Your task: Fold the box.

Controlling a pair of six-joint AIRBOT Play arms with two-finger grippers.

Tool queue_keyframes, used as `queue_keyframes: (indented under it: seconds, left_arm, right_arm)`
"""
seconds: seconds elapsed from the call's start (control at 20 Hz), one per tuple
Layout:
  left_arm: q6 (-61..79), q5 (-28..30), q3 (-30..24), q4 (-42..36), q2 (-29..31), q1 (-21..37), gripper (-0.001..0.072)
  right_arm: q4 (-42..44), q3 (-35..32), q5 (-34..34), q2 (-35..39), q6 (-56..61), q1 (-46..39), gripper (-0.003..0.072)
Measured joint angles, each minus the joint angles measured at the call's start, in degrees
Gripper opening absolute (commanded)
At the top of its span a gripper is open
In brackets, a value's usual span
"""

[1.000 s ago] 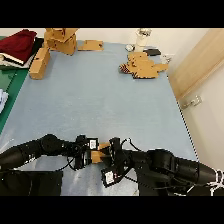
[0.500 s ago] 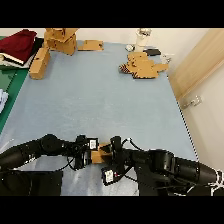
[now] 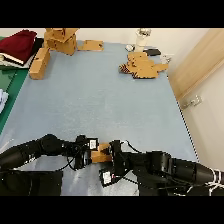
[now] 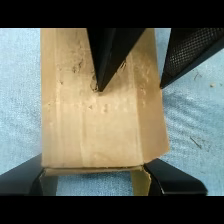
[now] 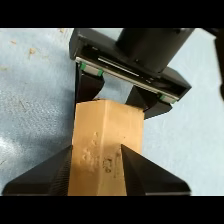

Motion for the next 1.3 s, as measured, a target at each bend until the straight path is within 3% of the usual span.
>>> queue_keyframes:
  seconds: [0.15, 0.25, 0.6, 0.75, 1.3]
  left_arm:
    - [0.0, 0.0, 0.0, 0.0, 0.0, 0.0, 0.0600]
    - [-0.1, 0.0, 0.0, 0.0, 0.0, 0.0, 0.0599]
    - [0.0, 0.0, 0.0, 0.0, 0.0, 0.0, 0.0600]
    - [0.0, 0.0, 0.0, 0.0, 0.0, 0.0, 0.0600]
    - [0.0, 0.0, 0.0, 0.0, 0.0, 0.0, 0.0600]
  right_arm:
    - [-1.9, 0.0, 0.3, -0.3, 0.7, 0.0, 0.0443]
    - [-4.7, 0.0, 0.6, -0.3, 2.6, 0.0, 0.0372]
    - [-10.3, 0.7, 0.8, -0.4, 6.1, 0.0, 0.0340]
    - [-10.8, 0.8, 0.9, -0.4, 6.5, 0.1, 0.0229]
    - [-10.7, 0.8, 0.8, -0.4, 6.7, 0.2, 0.0229]
